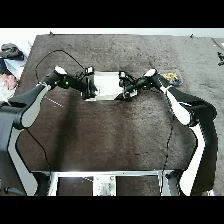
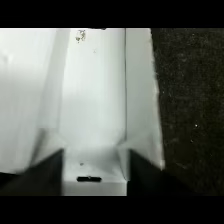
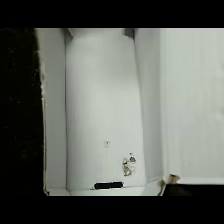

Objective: Fold the box and place the chain.

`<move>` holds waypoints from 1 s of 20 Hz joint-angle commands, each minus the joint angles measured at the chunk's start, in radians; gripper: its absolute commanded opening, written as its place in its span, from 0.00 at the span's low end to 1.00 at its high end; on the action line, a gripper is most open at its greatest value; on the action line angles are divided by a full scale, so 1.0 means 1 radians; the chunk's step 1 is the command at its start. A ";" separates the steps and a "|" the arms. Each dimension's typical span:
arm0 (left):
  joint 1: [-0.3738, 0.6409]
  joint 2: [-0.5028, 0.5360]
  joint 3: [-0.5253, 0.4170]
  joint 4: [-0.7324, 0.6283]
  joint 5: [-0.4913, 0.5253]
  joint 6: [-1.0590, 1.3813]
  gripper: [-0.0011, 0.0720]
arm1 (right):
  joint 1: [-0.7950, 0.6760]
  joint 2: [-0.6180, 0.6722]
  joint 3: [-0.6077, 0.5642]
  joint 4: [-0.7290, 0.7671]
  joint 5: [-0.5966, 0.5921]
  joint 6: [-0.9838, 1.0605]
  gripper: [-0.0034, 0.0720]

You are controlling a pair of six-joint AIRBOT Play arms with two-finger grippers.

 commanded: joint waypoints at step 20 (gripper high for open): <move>0.224 0.201 0.150 0.151 -0.134 -0.857 0.02 | 0.001 -0.001 0.000 0.001 0.000 0.002 0.58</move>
